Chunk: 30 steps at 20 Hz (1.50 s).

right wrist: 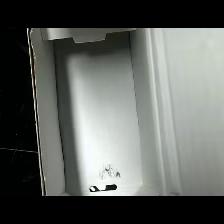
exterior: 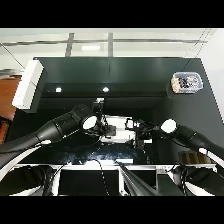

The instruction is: Fold the box and place the chain.

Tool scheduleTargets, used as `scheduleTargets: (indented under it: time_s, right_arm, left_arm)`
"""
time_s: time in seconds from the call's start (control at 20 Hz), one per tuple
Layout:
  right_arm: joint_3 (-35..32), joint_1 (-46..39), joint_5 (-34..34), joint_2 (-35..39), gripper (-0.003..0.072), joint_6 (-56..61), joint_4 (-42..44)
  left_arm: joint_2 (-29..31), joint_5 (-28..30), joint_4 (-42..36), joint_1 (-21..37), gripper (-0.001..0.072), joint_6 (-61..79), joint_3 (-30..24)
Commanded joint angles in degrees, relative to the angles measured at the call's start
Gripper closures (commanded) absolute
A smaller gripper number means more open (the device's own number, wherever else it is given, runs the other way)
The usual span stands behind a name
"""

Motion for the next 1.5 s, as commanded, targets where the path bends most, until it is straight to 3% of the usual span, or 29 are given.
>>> scheduleTargets:
  time_s: [0.0,0.2,0.3,0.6,0.65,0.75,1.45]
  right_arm:
    - [0.00,0.00,0.09,-0.02,0.0296,-0.09,-0.17]
    - [0.00,0.00,0.09,-0.02,0.0296,-0.09,-0.17]
    - [0.00,0.00,0.09,-0.02,0.0296,-0.09,-0.17]
    - [0.00,0.00,0.09,-0.02,0.0296,-0.09,-0.17]
    - [0.00,0.00,0.09,-0.02,0.0296,-0.09,-0.17]
    - [0.00,0.00,0.09,-0.02,0.0296,-0.09,-0.17]
    - [0.00,0.00,0.09,-0.02,0.0296,-0.09,-0.17]
  left_arm:
    - [-0.90,-0.48,2.73,0.07,0.0229,-1.70,0.04]
    - [-1.92,-0.57,2.71,0.00,0.0313,-3.04,0.04]
    - [-1.92,-1.27,2.71,0.00,0.0424,-3.26,0.04]
    - [-1.92,-2.93,2.71,-0.04,0.0431,-4.48,0.07]
    - [-1.92,-3.13,2.64,-0.04,0.0413,-4.48,0.07]
    - [-1.92,-3.15,2.25,-0.04,0.0225,-4.92,0.07]
    - [-4.09,-2.23,4.63,0.07,0.0227,-9.01,0.81]
